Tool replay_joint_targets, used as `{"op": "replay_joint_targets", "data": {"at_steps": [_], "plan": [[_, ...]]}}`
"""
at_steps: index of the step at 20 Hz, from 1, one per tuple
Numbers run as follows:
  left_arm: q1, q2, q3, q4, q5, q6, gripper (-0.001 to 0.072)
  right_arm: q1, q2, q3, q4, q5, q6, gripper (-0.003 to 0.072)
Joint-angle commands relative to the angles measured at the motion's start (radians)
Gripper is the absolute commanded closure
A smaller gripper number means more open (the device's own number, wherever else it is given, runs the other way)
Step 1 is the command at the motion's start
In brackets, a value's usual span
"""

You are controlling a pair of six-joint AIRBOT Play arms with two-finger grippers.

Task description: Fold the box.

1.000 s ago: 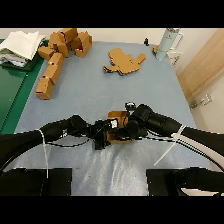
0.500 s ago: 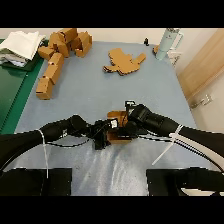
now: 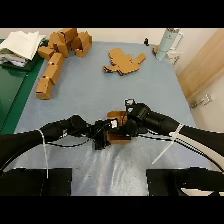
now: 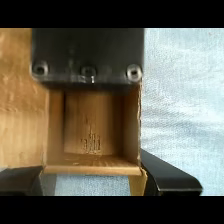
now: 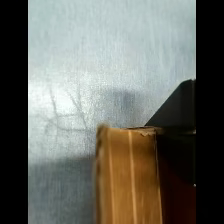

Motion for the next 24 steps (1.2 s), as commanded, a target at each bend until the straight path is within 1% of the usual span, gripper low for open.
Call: {"op": "replay_joint_targets", "data": {"at_steps": [1,2,3,4,5,8,9,10,11,12,13,14,15,16,17,18,19,20,21,23,24], "plan": [[0.0,0.0,0.001,0.001,0.0,0.002,0.0175,0.002,-0.001,0.002,0.004,0.005,-0.012,0.0687],[0.0,0.0,0.001,0.001,0.0,0.002,0.0175,0.002,-0.001,0.002,0.004,0.008,-0.012,0.0683],[0.0,0.0,0.001,0.001,0.0,0.002,0.0175,0.002,-0.001,0.002,0.004,0.009,-0.011,0.0461],[0.0,0.0,0.001,0.001,0.0,0.002,0.0175,0.002,-0.001,0.002,0.004,0.008,-0.012,0.014],[0.0,0.0,0.001,0.001,0.0,0.001,0.0175,0.002,-0.001,0.002,0.005,0.008,-0.012,0.008],[0.0,0.0,0.001,0.001,0.0,0.002,0.0175,0.001,0.011,0.008,0.048,0.002,-0.024,0.0086],[0.0,0.0,0.001,0.001,0.0,0.002,0.0175,0.002,0.023,0.012,0.053,-0.005,-0.023,0.011],[0.0,0.0,0.001,0.001,0.0,0.002,0.0175,0.002,0.041,0.016,0.058,-0.021,-0.023,0.0111],[0.0,0.0,0.001,0.001,0.0,0.002,0.0174,0.001,0.064,0.021,0.056,-0.05,-0.023,0.0133],[0.0,0.0,0.001,0.001,0.0,0.002,0.0175,-0.002,0.092,0.022,0.053,-0.084,-0.023,0.0204],[0.0,0.0,0.001,0.001,0.0,0.001,0.0175,-0.005,0.119,0.022,0.053,-0.113,-0.023,0.0252],[0.0,0.0,0.001,0.001,0.0,0.002,0.0175,-0.011,0.145,0.022,0.05,-0.142,-0.023,0.0255],[0.0,0.0,0.001,0.001,0.0,0.002,0.0175,-0.018,0.166,0.022,0.043,-0.161,-0.029,0.0308],[0.0,0.0,0.001,0.001,0.0,0.002,0.0175,-0.022,0.185,0.022,0.034,-0.173,-0.031,0.0385],[0.0,0.0,0.001,0.001,0.0,0.002,0.0175,-0.022,0.201,0.022,0.022,-0.179,-0.032,0.0442],[0.0,0.0,0.001,0.001,0.0,0.001,0.0175,-0.022,0.215,0.022,-0.002,-0.18,-0.032,0.053],[0.0,0.0,0.001,0.001,0.0,0.002,0.0175,-0.023,0.223,0.022,-0.031,-0.18,-0.039,0.0542],[0.0,0.0,0.001,0.001,0.0,0.002,0.0175,-0.037,0.224,0.022,-0.046,-0.185,-0.061,0.0659],[0.0,0.0,0.001,0.001,0.0,0.002,0.0175,-0.068,0.219,0.021,-0.045,-0.187,-0.095,0.0686],[0.0,0.0,0.001,0.001,0.0,0.001,0.0174,-0.18,0.187,0.016,-0.04,-0.172,-0.193,0.0687],[0.0,0.0,0.001,0.001,0.0,0.001,0.0175,-0.262,0.16,0.016,-0.014,-0.126,-0.271,0.0687]]}}
